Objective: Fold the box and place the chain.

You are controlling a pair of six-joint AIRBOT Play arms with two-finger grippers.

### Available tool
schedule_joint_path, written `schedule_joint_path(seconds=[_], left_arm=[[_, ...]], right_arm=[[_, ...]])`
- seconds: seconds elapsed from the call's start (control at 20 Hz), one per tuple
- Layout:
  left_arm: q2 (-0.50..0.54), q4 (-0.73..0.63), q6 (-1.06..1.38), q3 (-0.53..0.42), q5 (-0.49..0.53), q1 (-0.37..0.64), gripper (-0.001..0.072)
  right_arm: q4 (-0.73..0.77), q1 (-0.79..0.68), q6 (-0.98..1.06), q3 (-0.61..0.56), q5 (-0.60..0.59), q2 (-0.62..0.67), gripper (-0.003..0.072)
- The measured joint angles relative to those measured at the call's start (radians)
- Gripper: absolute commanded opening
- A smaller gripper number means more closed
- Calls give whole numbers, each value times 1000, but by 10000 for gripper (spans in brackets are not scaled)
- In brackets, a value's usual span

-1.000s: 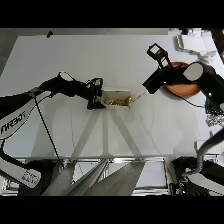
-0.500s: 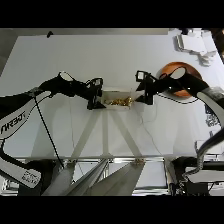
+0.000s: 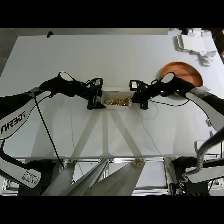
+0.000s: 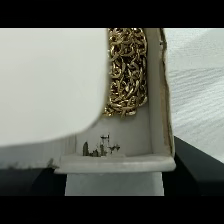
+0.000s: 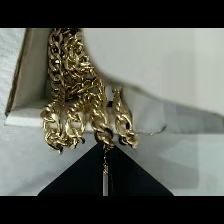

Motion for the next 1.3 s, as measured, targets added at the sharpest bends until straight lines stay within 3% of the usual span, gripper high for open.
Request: schedule_joint_path(seconds=[0.55, 0.95, 1.3], left_arm=[[0, 0, 0, 0, 0, 0, 275], [0, 0, 0, 0, 0, 0, 275], [0, 0, 0, 0, 0, 0, 275]], right_arm=[[-126, 93, 411, 21, 81, 291, 9], [-14, 280, 592, 159, -153, 329, 10], [92, 336, 632, 219, -229, 331, 9]])
